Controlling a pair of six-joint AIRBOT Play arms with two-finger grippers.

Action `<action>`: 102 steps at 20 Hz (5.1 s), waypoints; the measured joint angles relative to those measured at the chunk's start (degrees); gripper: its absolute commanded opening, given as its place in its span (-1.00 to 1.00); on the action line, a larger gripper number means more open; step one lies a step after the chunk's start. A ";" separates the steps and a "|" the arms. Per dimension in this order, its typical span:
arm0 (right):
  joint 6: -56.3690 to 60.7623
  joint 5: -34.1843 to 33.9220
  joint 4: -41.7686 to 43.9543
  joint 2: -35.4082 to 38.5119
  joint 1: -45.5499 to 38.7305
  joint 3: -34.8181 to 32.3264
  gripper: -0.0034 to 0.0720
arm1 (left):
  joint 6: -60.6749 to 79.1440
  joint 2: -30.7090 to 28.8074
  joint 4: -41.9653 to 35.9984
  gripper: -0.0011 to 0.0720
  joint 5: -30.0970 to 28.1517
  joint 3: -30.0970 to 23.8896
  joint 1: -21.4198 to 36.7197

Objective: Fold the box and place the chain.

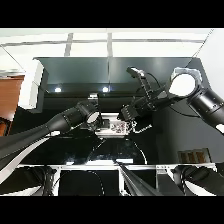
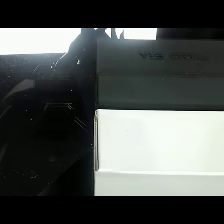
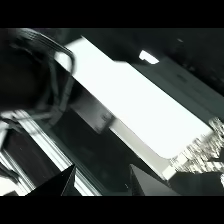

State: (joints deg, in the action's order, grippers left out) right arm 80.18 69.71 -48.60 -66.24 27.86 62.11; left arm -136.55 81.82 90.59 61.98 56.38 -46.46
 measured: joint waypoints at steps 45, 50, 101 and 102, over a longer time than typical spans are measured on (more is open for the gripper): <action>-98.05 -34.42 19.32 -5.60 -3.48 -30.69 0.99 | 0.02 0.00 0.00 -0.88 0.00 0.00 0.02; -96.61 -32.50 19.37 -5.84 -3.48 -30.69 0.42 | 0.02 0.00 -0.02 -0.88 0.00 0.00 0.02; -30.45 -12.96 19.61 16.41 -0.92 -5.11 -0.88 | 0.00 0.00 -0.04 -0.89 0.02 0.00 0.02; -29.70 -12.61 18.21 15.08 -0.17 -5.14 -0.88 | 0.00 0.00 -0.04 -0.88 0.02 0.00 0.02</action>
State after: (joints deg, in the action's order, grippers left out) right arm 50.48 57.10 -30.39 -51.16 27.68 56.97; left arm -136.55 81.82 90.54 62.00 56.38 -46.44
